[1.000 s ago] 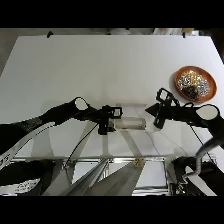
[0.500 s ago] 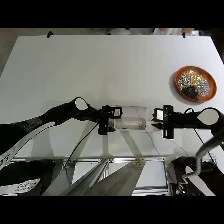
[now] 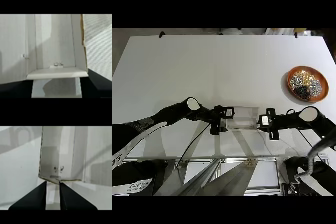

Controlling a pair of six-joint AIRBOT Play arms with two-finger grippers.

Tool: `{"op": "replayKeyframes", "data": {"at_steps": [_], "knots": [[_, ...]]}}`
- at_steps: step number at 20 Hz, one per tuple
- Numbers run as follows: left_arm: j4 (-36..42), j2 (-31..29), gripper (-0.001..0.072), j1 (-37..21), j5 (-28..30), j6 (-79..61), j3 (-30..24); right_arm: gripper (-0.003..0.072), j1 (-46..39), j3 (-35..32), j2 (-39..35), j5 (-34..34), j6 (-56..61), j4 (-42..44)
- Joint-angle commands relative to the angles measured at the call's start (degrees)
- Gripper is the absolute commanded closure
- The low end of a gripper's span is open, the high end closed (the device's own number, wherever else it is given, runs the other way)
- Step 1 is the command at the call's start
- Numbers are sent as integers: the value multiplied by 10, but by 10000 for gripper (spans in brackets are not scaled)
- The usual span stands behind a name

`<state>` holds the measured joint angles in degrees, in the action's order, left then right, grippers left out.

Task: Fold the box and place the chain.

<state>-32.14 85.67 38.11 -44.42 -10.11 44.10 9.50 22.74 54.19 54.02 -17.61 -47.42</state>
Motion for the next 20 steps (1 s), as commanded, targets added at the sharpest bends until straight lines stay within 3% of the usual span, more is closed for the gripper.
{"op": "replayKeyframes", "data": {"at_steps": [1, 4, 11, 16, 18, 19, 20], "knots": [[0, 0, 438, 0, 0, 0, 0, 530, 20, -2, 31, -44, -13, 45], [0, 0, 438, 0, 0, 0, 0, 530, 20, -2, 52, -63, -14, 92], [0, 0, 438, 0, 0, 0, 0, 483, 20, -2, 61, -49, 25, 74], [0, 0, 438, 0, 0, 0, 0, 493, 20, -2, -15, -37, 286, -10], [0, 0, 438, 0, 0, 0, 0, 582, 20, -2, -66, -36, 402, -37], [0, 0, 438, 0, 0, 0, 0, 661, 20, -2, -90, -37, 464, -63], [0, 0, 438, 0, 0, 0, 0, 669, 20, -2, -111, -38, 526, -97]]}}
